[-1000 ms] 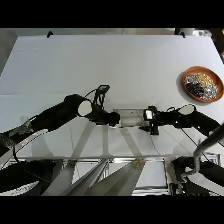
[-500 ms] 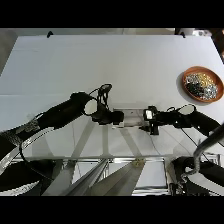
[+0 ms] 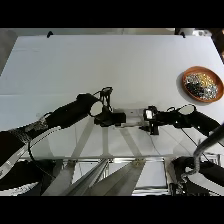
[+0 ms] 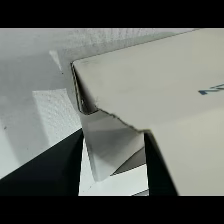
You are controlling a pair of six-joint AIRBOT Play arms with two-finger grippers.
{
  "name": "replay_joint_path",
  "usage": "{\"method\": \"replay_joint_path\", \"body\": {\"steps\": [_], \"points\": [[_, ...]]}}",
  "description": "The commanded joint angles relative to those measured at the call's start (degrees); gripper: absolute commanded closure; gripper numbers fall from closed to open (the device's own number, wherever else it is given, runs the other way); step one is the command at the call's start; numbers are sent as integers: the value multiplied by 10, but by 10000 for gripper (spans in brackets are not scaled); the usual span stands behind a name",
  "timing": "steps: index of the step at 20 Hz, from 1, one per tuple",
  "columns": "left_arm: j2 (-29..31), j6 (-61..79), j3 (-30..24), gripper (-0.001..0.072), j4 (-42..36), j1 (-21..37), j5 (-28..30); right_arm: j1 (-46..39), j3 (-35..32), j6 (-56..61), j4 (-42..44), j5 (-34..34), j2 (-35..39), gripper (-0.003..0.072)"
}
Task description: Fold the box and place the chain.
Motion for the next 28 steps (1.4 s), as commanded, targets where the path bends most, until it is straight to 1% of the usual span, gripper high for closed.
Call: {"method": "replay_joint_path", "body": {"steps": [1, 2, 3, 4, 5, 8, 12, 17, 18, 19, 20, 21, 23, 26, 27, 28], "points": [[-8, -40, 16, 298, 25, -7, -1, 0, 0, 0, 0, 0, 0, 274], [-13, -49, 22, 300, 30, -9, -2, 0, 0, 0, 0, 0, 0, 274], [-19, -56, 29, 318, 37, -10, -4, 0, 0, 0, 0, 0, 0, 274], [-26, -60, 35, 375, 41, -13, -6, 0, 0, 0, 0, 0, 0, 274], [-33, -68, 37, 381, 43, -16, -5, 0, 0, 0, 0, 0, 0, 274], [-53, -76, 40, 380, 44, -25, -9, 0, 0, 0, 0, 0, 0, 274], [-70, -81, 40, 379, 51, -29, -33, 0, 0, 0, 0, 0, 0, 274], [-75, -119, 40, 382, 66, -29, -27, 0, 0, 0, 0, 0, 0, 274], [-75, -119, 40, 458, 66, -29, -27, 0, 0, 0, 0, 0, 0, 274], [-75, -118, 40, 570, 66, -29, -25, 0, 0, 0, 0, 0, 0, 274], [-75, -118, 40, 590, 66, -29, -20, 0, 0, 0, 0, 0, 0, 274], [-75, -119, 40, 592, 65, -29, -16, 0, 0, 0, 0, 0, 0, 274], [-75, -118, 40, 706, 65, -29, -10, 0, 0, 0, 0, 0, 0, 274], [-75, -118, 40, 706, 65, -29, -10, 0, 0, 0, 0, 0, 0, 274], [-75, -118, 40, 690, 65, -29, -10, 0, 0, 0, 0, 0, 0, 274], [-75, -116, 40, 623, 65, -29, -10, 0, 0, 0, 0, 0, 0, 274]]}}
